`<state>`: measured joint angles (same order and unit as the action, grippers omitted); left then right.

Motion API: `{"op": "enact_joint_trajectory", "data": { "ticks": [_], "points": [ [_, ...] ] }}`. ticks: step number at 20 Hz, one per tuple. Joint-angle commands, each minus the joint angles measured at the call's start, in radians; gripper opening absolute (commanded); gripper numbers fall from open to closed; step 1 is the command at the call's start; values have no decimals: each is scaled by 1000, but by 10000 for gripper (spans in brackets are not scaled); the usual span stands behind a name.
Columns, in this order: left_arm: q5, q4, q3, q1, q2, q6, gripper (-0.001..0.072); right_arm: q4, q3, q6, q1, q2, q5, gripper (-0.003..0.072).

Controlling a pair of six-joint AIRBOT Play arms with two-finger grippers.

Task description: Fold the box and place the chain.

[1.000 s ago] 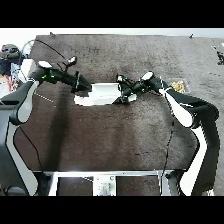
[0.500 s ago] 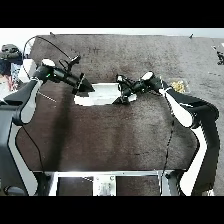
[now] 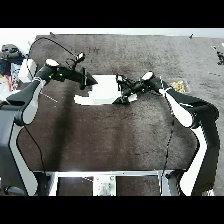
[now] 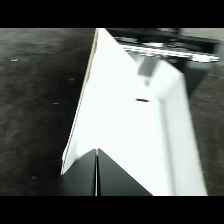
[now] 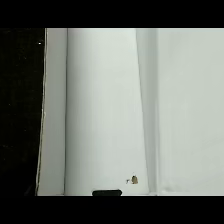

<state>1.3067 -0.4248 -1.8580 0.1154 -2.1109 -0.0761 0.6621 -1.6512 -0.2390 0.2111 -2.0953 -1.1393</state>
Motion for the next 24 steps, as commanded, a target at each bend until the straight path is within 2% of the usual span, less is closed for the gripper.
{"op": "enact_joint_trajectory", "data": {
  "ticks": [1,10,14,17,24],
  "points": [
    [-87,-5,6,0,-5,1,12,0,0,0,0,1,-1,458],
    [-42,-21,7,6,-47,58,11,0,0,0,0,1,0,459],
    [-69,-137,7,38,-48,58,10,0,0,0,0,1,-1,459],
    [-85,-124,7,43,-47,60,9,0,0,0,0,1,-1,459],
    [-91,-92,-2,13,56,45,9,0,0,0,0,1,0,459]
  ]
}}
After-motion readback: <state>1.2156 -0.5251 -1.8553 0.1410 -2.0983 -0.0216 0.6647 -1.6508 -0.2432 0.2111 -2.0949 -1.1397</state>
